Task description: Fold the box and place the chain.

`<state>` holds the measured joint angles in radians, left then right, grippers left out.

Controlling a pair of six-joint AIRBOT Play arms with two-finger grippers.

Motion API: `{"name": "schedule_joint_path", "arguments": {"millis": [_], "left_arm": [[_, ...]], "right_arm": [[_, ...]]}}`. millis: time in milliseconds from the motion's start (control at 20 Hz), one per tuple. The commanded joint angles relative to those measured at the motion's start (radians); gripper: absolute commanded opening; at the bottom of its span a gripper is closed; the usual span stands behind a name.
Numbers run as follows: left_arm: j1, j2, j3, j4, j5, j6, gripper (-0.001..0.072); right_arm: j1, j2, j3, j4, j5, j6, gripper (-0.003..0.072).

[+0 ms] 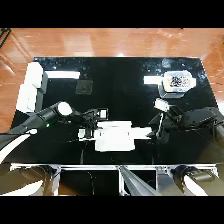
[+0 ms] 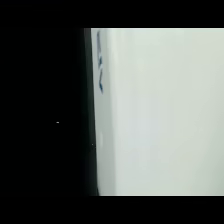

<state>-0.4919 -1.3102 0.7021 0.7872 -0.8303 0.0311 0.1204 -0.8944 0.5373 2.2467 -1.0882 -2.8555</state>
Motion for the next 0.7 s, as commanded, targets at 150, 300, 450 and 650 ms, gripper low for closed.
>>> {"name": "schedule_joint_path", "arguments": {"millis": [150, 300, 450, 650], "left_arm": [[0.028, -0.013, 0.003, 0.001, 0.017, 0.014, 0.002], [0.028, -0.016, 0.003, 0.001, 0.017, 0.014, 0.0021], [0.028, -0.029, 0.004, 0.0, 0.016, 0.014, 0.002], [0.028, -0.037, 0.004, 0.001, 0.026, -0.005, 0.002]], "right_arm": [[0.066, -0.002, -0.078, -0.007, 0.113, -0.127, 0.0701], [0.143, -0.003, -0.08, 0.023, 0.197, -0.13, 0.0701], [0.24, -0.008, -0.082, 0.019, 0.262, -0.13, 0.0702], [0.272, -0.015, -0.082, -0.001, 0.317, -0.13, 0.0701]]}}
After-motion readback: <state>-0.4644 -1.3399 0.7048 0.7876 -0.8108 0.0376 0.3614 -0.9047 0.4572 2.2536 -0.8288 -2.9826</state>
